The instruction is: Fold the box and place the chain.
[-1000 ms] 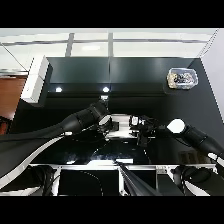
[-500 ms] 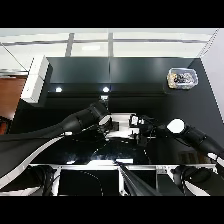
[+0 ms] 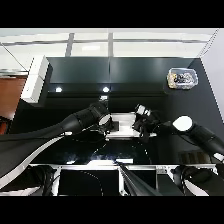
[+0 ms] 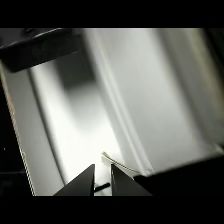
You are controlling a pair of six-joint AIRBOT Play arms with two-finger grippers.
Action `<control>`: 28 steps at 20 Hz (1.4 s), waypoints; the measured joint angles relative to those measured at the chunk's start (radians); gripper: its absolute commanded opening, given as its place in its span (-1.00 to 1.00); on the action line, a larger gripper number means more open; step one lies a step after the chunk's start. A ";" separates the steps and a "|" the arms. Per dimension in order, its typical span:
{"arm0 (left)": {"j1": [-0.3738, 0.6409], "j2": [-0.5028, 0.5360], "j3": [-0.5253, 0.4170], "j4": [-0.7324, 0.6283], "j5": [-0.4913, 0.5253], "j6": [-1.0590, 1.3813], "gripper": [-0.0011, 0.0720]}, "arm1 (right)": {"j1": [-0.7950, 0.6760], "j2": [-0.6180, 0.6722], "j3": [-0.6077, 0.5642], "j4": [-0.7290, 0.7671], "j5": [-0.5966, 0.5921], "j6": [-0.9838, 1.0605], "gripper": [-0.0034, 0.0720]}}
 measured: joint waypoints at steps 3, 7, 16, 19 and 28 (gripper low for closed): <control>0.000 0.000 0.000 -0.010 -0.004 0.005 -0.90 | -0.122 0.061 0.056 -0.031 0.167 0.176 -0.59; 0.001 0.000 0.000 -0.002 -0.007 0.004 -0.90 | -0.371 0.102 0.102 -0.137 0.299 0.476 -0.60; 0.004 0.000 0.000 0.024 -0.009 0.003 -0.90 | -0.688 -0.048 0.021 -0.283 0.435 1.061 -0.60; 0.004 0.000 0.000 0.025 -0.009 0.001 -0.90 | -0.637 -0.124 -0.001 -0.237 0.475 1.058 -0.60; 0.004 0.000 0.000 0.025 -0.007 0.003 -0.90 | -0.463 -0.240 -0.013 -0.014 0.443 0.932 -0.59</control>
